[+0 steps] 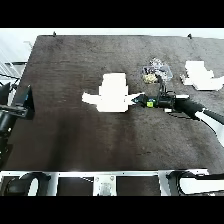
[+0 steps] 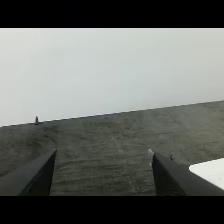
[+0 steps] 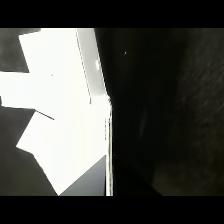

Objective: Fold the box and place the chain.

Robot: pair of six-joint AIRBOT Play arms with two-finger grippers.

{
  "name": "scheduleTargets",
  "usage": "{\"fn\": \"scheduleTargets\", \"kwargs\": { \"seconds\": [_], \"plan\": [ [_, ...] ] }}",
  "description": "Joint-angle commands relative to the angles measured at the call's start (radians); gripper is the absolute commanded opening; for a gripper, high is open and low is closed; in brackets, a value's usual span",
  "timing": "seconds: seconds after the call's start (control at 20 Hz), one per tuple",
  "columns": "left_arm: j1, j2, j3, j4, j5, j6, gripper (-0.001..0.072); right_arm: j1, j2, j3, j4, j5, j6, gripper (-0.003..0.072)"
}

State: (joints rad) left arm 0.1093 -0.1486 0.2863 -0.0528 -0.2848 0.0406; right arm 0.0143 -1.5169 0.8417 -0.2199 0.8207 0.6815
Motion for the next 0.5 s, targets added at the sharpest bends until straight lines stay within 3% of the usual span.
{"fn": "scheduleTargets", "kwargs": {
  "seconds": [0.0, 0.15, 0.25, 0.45],
  "plan": [
    [0.0, -0.032, 0.0, 0.002, -0.055, 0.0, 0.0654, 0.005, -0.003, 0.005, 0.003, -0.047, -0.095, 0.0009],
    [0.0, -0.179, 0.01, 0.002, -0.145, -0.048, 0.0654, 0.016, -0.003, 0.005, 0.0, -0.043, -0.123, 0.0009],
    [0.0, -0.338, 0.058, 0.006, -0.218, -0.069, 0.0654, 0.02, -0.005, 0.005, 0.0, -0.043, -0.126, 0.001],
    [0.0, -0.707, 0.27, 0.122, -0.394, -0.179, 0.0654, 0.02, -0.011, 0.005, 0.0, -0.043, -0.126, 0.001]
  ]
}}
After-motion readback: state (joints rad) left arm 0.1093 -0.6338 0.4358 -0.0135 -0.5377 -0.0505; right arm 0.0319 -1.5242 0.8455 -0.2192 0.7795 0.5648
